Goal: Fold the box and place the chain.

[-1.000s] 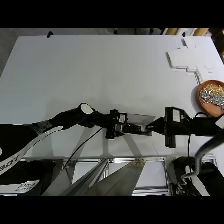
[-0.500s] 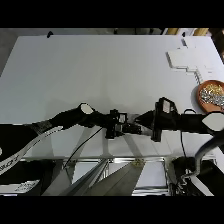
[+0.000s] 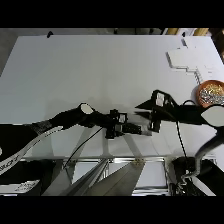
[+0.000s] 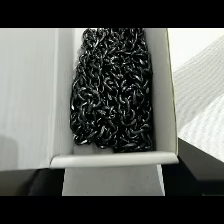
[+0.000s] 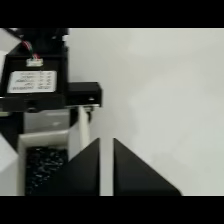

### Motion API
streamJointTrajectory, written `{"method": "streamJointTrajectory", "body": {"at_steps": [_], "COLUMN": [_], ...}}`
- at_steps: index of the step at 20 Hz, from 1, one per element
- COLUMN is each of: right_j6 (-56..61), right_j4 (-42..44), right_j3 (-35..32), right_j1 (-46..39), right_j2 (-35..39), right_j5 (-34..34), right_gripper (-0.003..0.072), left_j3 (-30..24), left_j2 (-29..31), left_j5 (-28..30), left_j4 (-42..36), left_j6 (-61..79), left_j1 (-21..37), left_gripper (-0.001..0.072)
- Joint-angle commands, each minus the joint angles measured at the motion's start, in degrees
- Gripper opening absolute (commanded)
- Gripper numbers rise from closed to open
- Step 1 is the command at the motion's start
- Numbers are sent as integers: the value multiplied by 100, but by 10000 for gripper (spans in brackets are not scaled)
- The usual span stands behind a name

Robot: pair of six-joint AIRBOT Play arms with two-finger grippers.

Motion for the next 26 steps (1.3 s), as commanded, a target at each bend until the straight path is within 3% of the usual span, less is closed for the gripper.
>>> {"method": "streamJointTrajectory", "body": {"at_steps": [1, 5, 8, 10, 15, 22, 26], "right_j6": [417, 1198, 1189, 1180, 1038, 931, 905], "right_j4": [-498, -1250, -1266, -1228, -1231, -1296, -1462], "right_j3": [354, 354, 352, 297, 11, -415, -428], "right_j1": [-133, -175, -175, -72, 448, 841, 841], "right_j2": [-415, -1113, -1108, -940, -413, -391, -389], "right_j5": [-33, 328, 938, 1156, 1178, 984, 717], "right_gripper": [15, 15, 18, 90, 139, 206, 307], "left_j3": [2, 2, 2, 2, 2, 2, 2], "left_j2": [2, 2, 2, 2, 2, 2, 2], "left_j5": [2, 2, 2, 2, 2, 2, 2], "left_j4": [0, 0, 0, 0, 0, 0, 0], "left_j6": [2, 2, 2, 2, 2, 2, 2], "left_j1": [4, 4, 4, 4, 4, 4, 4], "left_gripper": [345, 345, 345, 345, 345, 345, 345]}}
